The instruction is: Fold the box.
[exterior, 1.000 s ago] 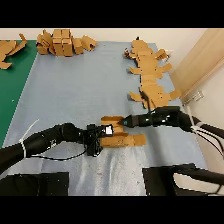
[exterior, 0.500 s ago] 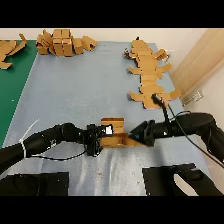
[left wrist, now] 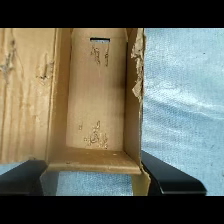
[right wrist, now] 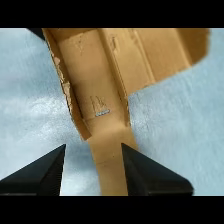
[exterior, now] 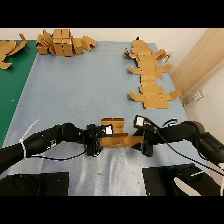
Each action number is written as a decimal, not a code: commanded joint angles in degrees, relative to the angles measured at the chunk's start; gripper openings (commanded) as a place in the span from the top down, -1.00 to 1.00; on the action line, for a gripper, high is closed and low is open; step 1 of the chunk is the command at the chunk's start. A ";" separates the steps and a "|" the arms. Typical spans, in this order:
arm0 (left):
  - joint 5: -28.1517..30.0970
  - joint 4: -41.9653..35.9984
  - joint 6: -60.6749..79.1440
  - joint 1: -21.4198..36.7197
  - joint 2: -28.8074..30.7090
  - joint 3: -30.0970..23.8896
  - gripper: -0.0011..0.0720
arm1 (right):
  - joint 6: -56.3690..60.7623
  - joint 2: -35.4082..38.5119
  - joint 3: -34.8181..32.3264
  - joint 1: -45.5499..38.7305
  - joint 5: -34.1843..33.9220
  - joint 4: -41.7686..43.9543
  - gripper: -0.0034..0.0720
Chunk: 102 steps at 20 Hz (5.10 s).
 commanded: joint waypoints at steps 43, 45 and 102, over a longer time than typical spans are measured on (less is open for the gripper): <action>0.00 0.02 0.00 0.00 0.04 0.07 -0.57 | -9.57 -12.09 -0.26 9.92 15.74 7.52 -0.43; 0.00 0.02 0.00 0.00 0.04 0.07 -0.57 | -7.85 -11.39 -0.26 9.81 15.28 7.50 -0.42; 0.00 0.00 0.00 0.00 0.04 0.07 -0.57 | 61.99 -4.11 -3.04 -5.05 6.08 12.41 0.56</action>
